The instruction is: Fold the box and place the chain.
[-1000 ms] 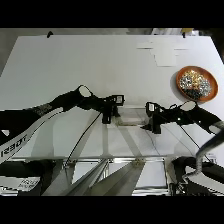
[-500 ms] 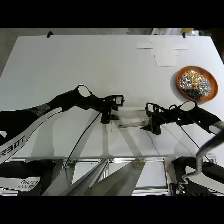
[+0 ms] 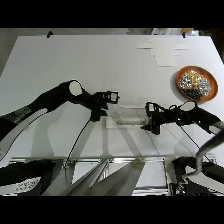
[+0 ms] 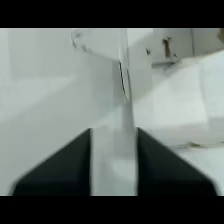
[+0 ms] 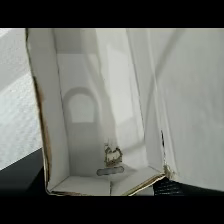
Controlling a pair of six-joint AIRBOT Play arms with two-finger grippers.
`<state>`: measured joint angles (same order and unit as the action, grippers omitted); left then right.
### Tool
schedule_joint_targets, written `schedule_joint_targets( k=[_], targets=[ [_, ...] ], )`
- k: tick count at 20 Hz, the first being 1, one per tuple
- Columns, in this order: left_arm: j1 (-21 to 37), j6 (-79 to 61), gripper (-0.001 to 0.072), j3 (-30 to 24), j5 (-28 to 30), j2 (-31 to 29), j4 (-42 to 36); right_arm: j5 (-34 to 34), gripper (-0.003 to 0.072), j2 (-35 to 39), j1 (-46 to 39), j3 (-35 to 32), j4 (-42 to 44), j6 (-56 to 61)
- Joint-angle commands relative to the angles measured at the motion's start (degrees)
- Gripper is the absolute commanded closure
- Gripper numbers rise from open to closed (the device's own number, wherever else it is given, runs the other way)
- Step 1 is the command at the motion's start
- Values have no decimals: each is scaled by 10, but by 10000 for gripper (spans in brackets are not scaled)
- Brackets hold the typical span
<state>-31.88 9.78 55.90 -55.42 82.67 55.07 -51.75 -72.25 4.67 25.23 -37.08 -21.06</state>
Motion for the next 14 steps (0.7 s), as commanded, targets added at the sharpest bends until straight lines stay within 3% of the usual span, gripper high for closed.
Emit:
schedule_joint_targets(
  k=[1,4,7,9,14],
  targets=[
    [7,112,714,0,-65,-65,86,-1,256,0,0,0,-2,-2],
    [-11,146,710,0,-99,-105,61,-1,256,0,0,0,-2,-2],
    [-67,179,710,0,-63,-113,46,-1,256,0,0,0,-2,-2],
    [-110,179,709,0,-4,-105,5,-1,256,0,0,0,-2,-2],
    [-164,233,709,0,226,-61,-28,-1,256,0,0,0,-2,-2]
  ],
)
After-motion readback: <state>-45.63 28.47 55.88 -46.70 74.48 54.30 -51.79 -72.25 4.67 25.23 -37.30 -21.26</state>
